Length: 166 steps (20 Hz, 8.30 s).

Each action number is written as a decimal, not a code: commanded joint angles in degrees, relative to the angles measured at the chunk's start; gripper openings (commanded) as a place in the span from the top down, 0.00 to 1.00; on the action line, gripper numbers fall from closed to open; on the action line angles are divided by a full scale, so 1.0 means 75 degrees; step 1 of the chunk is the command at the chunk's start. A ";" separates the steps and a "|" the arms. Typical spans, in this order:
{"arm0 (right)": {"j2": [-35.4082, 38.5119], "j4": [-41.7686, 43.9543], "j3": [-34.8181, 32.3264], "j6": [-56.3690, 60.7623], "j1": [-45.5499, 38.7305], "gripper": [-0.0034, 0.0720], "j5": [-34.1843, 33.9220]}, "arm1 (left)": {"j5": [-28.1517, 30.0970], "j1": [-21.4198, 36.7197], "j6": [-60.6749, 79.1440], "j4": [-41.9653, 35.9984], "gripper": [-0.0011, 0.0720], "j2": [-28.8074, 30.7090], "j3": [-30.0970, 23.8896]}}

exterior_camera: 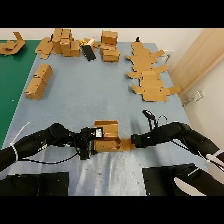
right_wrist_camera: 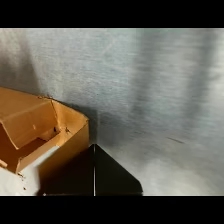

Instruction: Fold the box.

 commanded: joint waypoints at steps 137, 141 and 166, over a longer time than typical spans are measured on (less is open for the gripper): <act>0.0423 -0.1378 0.0629 -0.8137 0.4418 0.45 0.3147 | 0.0003 -0.0003 0.0006 0.0003 0.28 0.0006 0.0003; 0.0085 -0.1795 0.0632 -0.8183 0.4418 0.45 0.3491 | 0.0000 -0.0003 0.0006 0.0003 0.28 0.0006 0.0003; 0.0300 -0.2270 0.0647 -0.8647 0.4654 0.77 0.3791 | 0.0003 -0.0003 0.0006 0.0000 0.28 0.0006 0.0003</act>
